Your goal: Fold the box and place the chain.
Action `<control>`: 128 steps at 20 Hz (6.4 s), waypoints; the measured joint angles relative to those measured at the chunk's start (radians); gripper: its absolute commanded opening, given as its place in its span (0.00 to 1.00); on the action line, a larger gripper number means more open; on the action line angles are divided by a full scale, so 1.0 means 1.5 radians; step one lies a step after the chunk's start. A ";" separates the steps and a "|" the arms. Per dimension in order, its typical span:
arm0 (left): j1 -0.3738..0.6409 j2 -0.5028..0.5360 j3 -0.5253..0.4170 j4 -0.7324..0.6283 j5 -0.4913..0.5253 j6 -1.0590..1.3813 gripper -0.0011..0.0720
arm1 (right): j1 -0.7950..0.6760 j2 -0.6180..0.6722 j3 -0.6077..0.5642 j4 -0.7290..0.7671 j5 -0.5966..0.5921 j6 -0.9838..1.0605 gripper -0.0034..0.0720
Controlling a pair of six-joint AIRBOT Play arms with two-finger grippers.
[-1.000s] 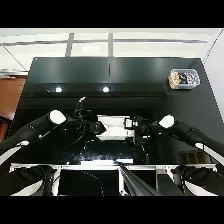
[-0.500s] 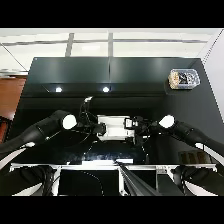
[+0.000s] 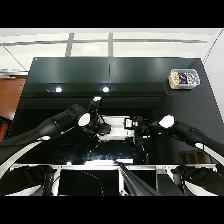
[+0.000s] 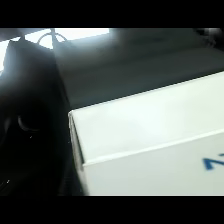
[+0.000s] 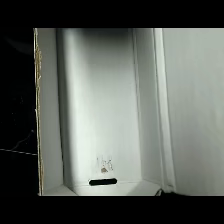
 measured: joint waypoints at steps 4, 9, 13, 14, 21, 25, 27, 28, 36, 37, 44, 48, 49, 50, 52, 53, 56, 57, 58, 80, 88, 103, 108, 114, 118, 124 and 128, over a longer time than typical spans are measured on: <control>-0.020 -0.007 0.009 0.028 -0.009 -0.035 0.46 | 0.000 0.000 0.000 0.000 0.000 0.000 0.76; -0.034 -0.013 0.014 0.067 -0.011 -0.085 0.34 | 0.000 0.000 0.000 0.000 0.000 0.000 0.76; -0.037 -0.019 0.021 0.077 -0.015 -0.109 0.33 | 0.000 0.000 0.000 -0.001 0.000 0.000 0.76; -0.038 -0.023 0.026 0.079 -0.017 -0.112 0.33 | 0.000 0.000 0.000 -0.001 0.000 0.000 0.76; -0.038 -0.057 0.064 0.089 -0.065 -0.145 0.33 | 0.000 0.000 0.000 -0.001 0.000 0.000 0.76; -0.038 -0.062 0.068 0.097 -0.083 -0.169 0.20 | 0.000 0.000 0.000 -0.001 0.001 0.000 0.76; -0.038 -0.063 0.069 0.098 -0.085 -0.177 0.19 | 0.000 0.000 0.000 0.000 0.001 0.000 0.76; -0.039 -0.063 0.069 0.099 -0.086 -0.181 0.10 | 0.000 0.000 0.000 -0.001 0.001 0.000 0.76; -0.045 -0.065 0.070 0.094 -0.088 -0.187 0.72 | 0.000 0.000 0.000 -0.001 -0.003 -0.001 0.76; -0.045 -0.064 0.070 0.094 -0.087 -0.189 0.72 | 0.000 0.000 0.000 -0.001 -0.003 -0.001 0.76; -0.045 -0.064 0.070 0.095 -0.090 -0.190 0.48 | 0.000 0.000 0.000 -0.001 -0.001 0.000 0.76; -0.043 -0.064 0.070 0.097 -0.086 -0.190 0.17 | 0.000 0.000 0.000 -0.001 0.000 0.000 0.76; -0.043 -0.064 0.070 0.099 -0.084 -0.190 0.09 | 0.000 0.000 0.000 -0.001 0.000 0.000 0.76; -0.043 -0.064 0.070 0.101 -0.084 -0.191 0.07 | 0.000 0.000 0.000 0.000 0.001 0.002 0.76; -0.043 -0.064 0.070 0.102 -0.084 -0.191 0.06 | 0.000 0.000 0.000 0.000 0.001 0.002 0.76; -0.043 -0.064 0.070 0.103 -0.084 -0.191 0.06 | 0.000 0.000 0.000 0.000 0.001 0.002 0.76; -0.043 -0.064 0.070 0.106 -0.082 -0.190 0.06 | 0.000 0.002 0.001 -0.002 0.002 0.002 0.99; -0.043 -0.063 0.070 0.107 -0.083 -0.190 0.06 | 0.000 0.007 0.003 -0.001 0.005 0.013 0.99; -0.042 -0.063 0.070 0.107 -0.083 -0.190 0.06 | -0.001 0.017 0.006 -0.004 0.013 0.026 0.99; -0.042 -0.057 0.070 0.108 -0.086 -0.190 0.06 | 0.000 0.076 0.007 -0.086 0.035 0.162 0.36; -0.042 -0.057 0.070 0.109 -0.087 -0.188 0.06 | 0.042 0.039 0.007 -0.028 -0.008 0.184 0.36; -0.043 -0.057 0.070 0.104 -0.082 -0.191 0.06 | 0.019 0.060 0.008 -0.038 -0.020 0.273 0.11; -0.043 -0.057 0.070 0.105 -0.084 -0.190 0.06 | -0.148 0.151 0.013 -0.166 0.085 0.610 0.10; -0.043 -0.057 0.070 0.106 -0.081 -0.190 0.06 | -0.384 0.148 -0.035 -0.216 0.166 0.982 0.10; -0.043 -0.057 0.070 0.107 -0.081 -0.189 0.06 | -0.384 0.081 -0.061 -0.173 0.212 1.034 0.10; -0.043 -0.057 0.070 0.107 -0.081 -0.189 0.06 | -0.308 0.018 -0.061 0.024 0.223 0.894 0.40; -0.043 -0.057 0.070 0.107 -0.082 -0.189 0.06 | -0.290 0.010 -0.022 0.075 0.287 0.822 0.98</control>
